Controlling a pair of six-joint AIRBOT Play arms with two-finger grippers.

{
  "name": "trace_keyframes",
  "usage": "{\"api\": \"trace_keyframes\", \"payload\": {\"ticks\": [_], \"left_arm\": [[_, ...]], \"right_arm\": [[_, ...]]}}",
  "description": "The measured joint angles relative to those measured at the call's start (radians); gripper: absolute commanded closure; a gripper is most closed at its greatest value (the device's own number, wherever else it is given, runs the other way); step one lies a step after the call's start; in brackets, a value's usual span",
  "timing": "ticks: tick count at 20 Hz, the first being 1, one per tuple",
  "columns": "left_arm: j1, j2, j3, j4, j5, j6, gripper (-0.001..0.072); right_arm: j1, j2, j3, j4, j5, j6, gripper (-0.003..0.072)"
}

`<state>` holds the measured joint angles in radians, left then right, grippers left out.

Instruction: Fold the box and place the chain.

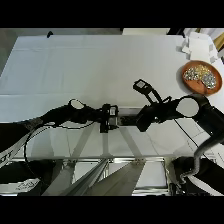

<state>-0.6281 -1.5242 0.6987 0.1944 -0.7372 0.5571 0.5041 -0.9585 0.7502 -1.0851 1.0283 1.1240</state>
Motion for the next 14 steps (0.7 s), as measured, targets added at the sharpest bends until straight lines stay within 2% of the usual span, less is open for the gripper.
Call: {"api": "trace_keyframes", "payload": {"ticks": [3, 4, 5, 6, 9, 14], "left_arm": [[0.0, 0.0, 0.0, 0.0, 0.0, 0.0, 0.0636], [0.0, 0.0, 0.0, 0.0, 0.0, 0.0, 0.0636], [0.0, 0.0, 0.0, 0.0, 0.0, 0.0, 0.0636], [0.0, 0.0, 0.0, 0.0, 0.0, 0.0, 0.0636], [0.0, 0.0, 0.0, 0.0, 0.0, 0.0, 0.0636], [0.0, 0.0, 0.0, 0.0, 0.0, 0.0, 0.0636]], "right_arm": [[0.0, 0.003, 0.063, -0.006, -0.002, -0.021, 0.0439], [0.0, 0.004, 0.097, -0.006, -0.002, -0.035, 0.046], [0.0, 0.005, 0.132, -0.007, -0.002, -0.059, 0.0537], [0.0, 0.005, 0.162, -0.007, -0.002, -0.093, 0.0577], [-0.007, -0.014, 0.219, -0.008, 0.002, -0.259, 0.0583], [-0.027, -0.138, 0.244, -0.019, 0.027, -0.453, 0.0571]]}}
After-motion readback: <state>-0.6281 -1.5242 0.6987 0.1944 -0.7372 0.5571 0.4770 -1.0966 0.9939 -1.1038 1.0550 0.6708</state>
